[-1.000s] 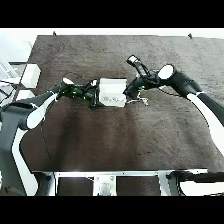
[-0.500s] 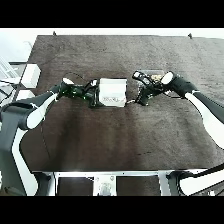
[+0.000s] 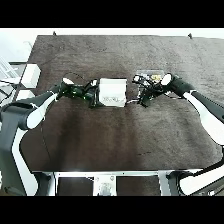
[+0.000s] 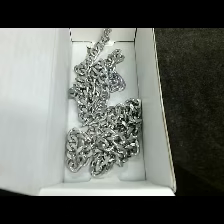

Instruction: Fold the box and place the chain.

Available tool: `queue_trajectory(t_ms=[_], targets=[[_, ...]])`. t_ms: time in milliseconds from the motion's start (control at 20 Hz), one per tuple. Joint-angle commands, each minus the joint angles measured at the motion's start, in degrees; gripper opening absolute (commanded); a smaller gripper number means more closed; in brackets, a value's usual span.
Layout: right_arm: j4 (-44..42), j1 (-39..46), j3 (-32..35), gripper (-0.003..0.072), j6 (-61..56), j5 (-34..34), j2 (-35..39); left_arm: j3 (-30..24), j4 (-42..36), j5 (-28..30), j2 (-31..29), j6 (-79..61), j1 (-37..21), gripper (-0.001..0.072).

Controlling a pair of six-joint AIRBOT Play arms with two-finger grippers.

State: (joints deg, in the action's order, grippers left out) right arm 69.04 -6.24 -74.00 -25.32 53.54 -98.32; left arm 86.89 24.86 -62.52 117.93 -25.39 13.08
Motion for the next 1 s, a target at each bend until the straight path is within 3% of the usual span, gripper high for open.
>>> queue_trajectory(t_ms=[0,150,250,350,550,750,950], targets=[[0.24,0.04,-0.92,0.0373,0.50,-0.11,-2.12,-0.02,0.02,0.07,0.00,-0.02,-0.02,0.0387],[0.24,0.04,-2.51,0.0354,0.28,0.00,-4.20,-0.02,0.02,0.09,0.00,-0.02,-0.02,0.0387],[0.22,0.04,-2.80,0.0207,0.02,0.96,-4.28,-0.02,0.02,0.09,0.00,0.00,-0.02,0.0386],[0.20,0.04,-3.41,0.0014,-0.20,4.63,-4.24,-0.02,0.02,0.07,0.00,-0.02,-0.02,0.0386],[-3.72,0.02,-7.50,0.0012,-2.91,14.71,-2.93,-0.02,0.02,0.07,0.00,0.00,-0.02,0.0386],[-13.03,0.02,-12.20,0.0013,-2.93,15.32,4.28,-0.02,0.02,0.09,0.00,-0.02,-0.02,0.0386],[-16.41,-0.17,-15.72,0.0013,-2.95,15.30,12.04,-0.02,0.02,0.09,0.00,-0.02,-0.02,0.0386]])
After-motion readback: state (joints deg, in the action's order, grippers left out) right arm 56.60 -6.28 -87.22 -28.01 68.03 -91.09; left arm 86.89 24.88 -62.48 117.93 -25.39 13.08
